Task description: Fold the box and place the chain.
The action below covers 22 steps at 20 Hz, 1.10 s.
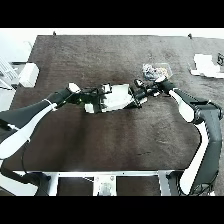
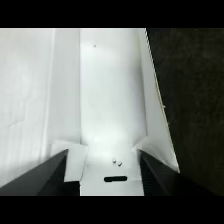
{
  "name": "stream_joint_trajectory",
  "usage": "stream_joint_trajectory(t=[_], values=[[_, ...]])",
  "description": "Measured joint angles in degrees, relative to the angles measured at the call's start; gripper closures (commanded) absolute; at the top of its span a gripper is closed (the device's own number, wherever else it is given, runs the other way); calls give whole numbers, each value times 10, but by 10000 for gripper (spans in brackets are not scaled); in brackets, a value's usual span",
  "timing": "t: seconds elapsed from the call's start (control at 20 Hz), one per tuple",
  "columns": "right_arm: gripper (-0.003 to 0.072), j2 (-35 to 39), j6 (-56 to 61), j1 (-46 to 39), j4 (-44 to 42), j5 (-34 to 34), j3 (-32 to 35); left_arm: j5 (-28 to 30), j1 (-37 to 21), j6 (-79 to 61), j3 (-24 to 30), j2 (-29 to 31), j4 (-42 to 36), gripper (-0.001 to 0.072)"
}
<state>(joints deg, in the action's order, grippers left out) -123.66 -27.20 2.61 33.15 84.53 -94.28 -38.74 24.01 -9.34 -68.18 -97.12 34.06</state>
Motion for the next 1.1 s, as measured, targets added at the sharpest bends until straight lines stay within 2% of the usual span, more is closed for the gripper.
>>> stream_joint_trajectory(t=[0.4,0.45,0.5,0.55,0.7,0.75,0.8,0.85,1.0,1.05,1.1], values=[[397,0,1,0,0,0,0,4,3,-28,0,-8,-45,150],[397,0,1,0,0,0,0,5,3,-29,0,-9,-46,177],[397,0,1,0,0,0,0,5,3,-30,0,-9,-46,278],[397,0,1,0,0,0,0,7,4,-30,0,-9,-46,299],[397,0,1,0,-1,0,0,5,3,-30,0,-8,-37,302],[397,0,1,0,-1,0,0,3,0,-30,0,-7,-34,375],[397,0,1,0,-1,0,0,-1,-4,-30,0,-6,-31,511],[398,0,2,0,-1,0,0,-5,-9,-31,0,-6,-28,538],[398,0,2,0,-1,0,0,-30,-25,-31,0,-5,-26,541],[397,0,3,0,-1,0,0,-37,-30,-30,0,-5,-26,691],[398,0,3,0,-1,0,0,-42,-34,-31,0,-5,-24,688]])
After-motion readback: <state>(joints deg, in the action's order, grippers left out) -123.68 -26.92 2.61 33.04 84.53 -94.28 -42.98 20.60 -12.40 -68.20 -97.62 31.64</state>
